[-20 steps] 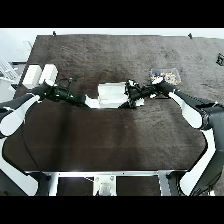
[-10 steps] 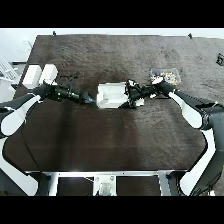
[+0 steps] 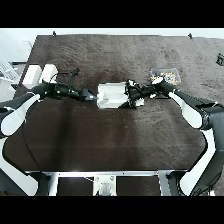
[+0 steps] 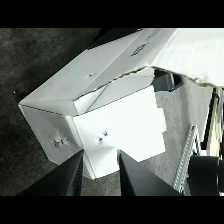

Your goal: Fold the box and place the chain.

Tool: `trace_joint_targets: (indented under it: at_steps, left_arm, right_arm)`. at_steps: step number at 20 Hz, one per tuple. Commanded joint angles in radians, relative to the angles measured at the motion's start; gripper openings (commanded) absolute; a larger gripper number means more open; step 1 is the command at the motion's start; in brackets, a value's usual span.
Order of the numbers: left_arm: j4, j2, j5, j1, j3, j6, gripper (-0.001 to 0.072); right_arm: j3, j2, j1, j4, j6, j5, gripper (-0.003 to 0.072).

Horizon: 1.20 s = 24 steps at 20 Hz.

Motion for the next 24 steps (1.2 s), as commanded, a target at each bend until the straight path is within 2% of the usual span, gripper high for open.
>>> trace_joint_targets:
  at_steps: [1,15,24]
  left_arm:
    - [0.023,-0.001,-0.012,-0.001,0.008,0.000,0.0324]
    - [0.043,-0.001,0.059,-0.001,0.008,-0.103,0.0324]
    - [0.021,-0.001,0.047,-0.001,0.008,-0.121,0.0325]
  right_arm:
    - [0.000,0.000,0.001,0.000,0.000,0.000,0.0591]
    - [0.000,0.000,0.001,0.000,0.000,0.000,0.0591]
    - [0.000,0.000,0.001,0.000,0.000,0.000,0.0592]
